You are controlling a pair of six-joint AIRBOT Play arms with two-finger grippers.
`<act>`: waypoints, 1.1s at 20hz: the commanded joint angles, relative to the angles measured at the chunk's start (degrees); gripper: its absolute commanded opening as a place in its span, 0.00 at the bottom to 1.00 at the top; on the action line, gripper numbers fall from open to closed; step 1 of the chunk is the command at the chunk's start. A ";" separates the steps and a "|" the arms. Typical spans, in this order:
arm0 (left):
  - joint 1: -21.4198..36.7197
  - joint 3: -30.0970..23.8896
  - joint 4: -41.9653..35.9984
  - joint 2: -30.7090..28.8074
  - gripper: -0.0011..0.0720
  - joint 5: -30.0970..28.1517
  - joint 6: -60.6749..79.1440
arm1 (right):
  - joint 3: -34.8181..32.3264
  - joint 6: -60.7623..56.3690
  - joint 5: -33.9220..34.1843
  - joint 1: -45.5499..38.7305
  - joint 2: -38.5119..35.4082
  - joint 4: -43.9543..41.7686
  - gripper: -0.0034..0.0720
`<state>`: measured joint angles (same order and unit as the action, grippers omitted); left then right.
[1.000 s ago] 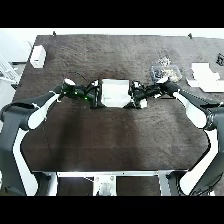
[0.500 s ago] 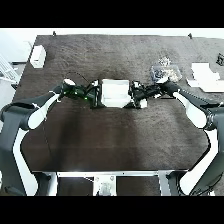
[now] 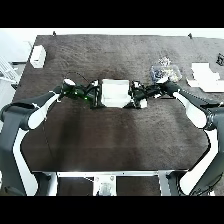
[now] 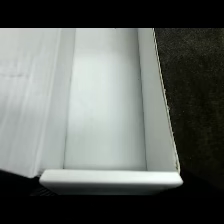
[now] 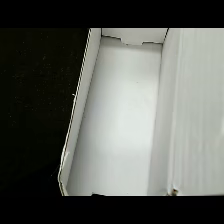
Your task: Fold the box and place the chain.
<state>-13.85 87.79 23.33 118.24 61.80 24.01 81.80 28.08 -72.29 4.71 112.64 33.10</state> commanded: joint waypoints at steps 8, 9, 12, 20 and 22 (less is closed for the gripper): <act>-0.02 0.02 -0.02 -0.02 0.33 -0.02 0.00 | -0.02 -0.02 0.02 0.04 0.02 -0.02 0.83; -0.02 0.02 -0.02 -0.02 0.33 0.00 0.00 | -0.02 -0.02 0.02 0.11 0.02 -0.04 0.83; -0.02 0.02 -0.02 -0.02 0.33 -0.07 0.00 | 0.00 -0.02 -1.03 0.02 0.00 -0.55 0.86; -0.02 0.02 -0.04 -0.02 0.33 0.15 0.00 | 0.15 -2.82 -1.70 -3.21 -0.44 0.46 1.00; -0.02 0.02 -0.02 -0.02 0.33 0.15 0.00 | 0.15 -2.84 -1.92 -5.38 -1.33 0.52 1.00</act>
<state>-13.82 87.79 23.07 118.24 61.45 23.86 81.89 25.69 -74.43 1.61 112.07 33.50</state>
